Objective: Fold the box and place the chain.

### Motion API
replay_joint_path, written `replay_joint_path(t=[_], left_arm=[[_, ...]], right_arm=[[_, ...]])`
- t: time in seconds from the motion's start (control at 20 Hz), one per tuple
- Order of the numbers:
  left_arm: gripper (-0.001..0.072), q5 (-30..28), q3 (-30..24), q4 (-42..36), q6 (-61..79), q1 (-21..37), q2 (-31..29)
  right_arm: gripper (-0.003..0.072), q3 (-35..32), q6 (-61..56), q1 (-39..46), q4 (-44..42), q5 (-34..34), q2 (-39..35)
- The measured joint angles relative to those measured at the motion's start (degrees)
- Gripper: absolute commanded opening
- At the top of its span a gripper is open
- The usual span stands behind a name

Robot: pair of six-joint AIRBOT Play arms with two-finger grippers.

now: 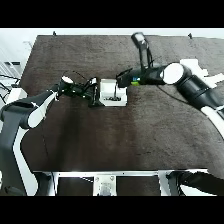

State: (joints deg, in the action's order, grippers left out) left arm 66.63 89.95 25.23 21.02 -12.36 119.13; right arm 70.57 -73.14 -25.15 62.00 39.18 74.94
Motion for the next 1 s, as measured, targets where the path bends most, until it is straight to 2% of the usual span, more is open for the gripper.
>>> replay_joint_path(t=[0.25, 0.3, 0.35, 0.4, 0.6, 0.7, 1.0], left_arm=[[0.0407, 0.00, 0.00, 0.00, 0.00, 0.00, 0.00], [0.0407, 0.00, 0.00, 0.00, 0.00, -0.02, 0.00], [0.0406, -0.02, 0.00, -0.02, 0.02, 0.00, 0.00], [0.0407, -0.02, 0.00, 0.00, 0.00, 0.00, 0.00], [0.0407, -0.02, 0.00, 0.00, 0.00, 0.00, 0.00], [0.0406, -0.04, 0.00, 0.00, 0.00, 0.00, 0.00], [0.0407, -0.04, 0.00, 0.00, 0.00, 0.00, 0.00]], right_arm=[[0.0015, -7.34, 0.13, -0.61, -0.02, -8.48, 5.92], [0.0059, -7.98, 0.15, -0.66, -0.04, -9.62, 7.10], [0.0203, -8.35, 0.15, -0.66, -0.04, -10.49, 7.93], [0.0311, -8.44, 0.17, -0.66, -0.04, -11.15, 8.44], [0.0326, -7.34, 0.26, -0.15, 0.98, -12.59, 6.95], [0.0438, -6.88, 0.52, 0.37, 3.76, -12.79, 3.98], [0.0428, -5.90, 4.39, 6.12, 12.55, -15.04, -4.61]])
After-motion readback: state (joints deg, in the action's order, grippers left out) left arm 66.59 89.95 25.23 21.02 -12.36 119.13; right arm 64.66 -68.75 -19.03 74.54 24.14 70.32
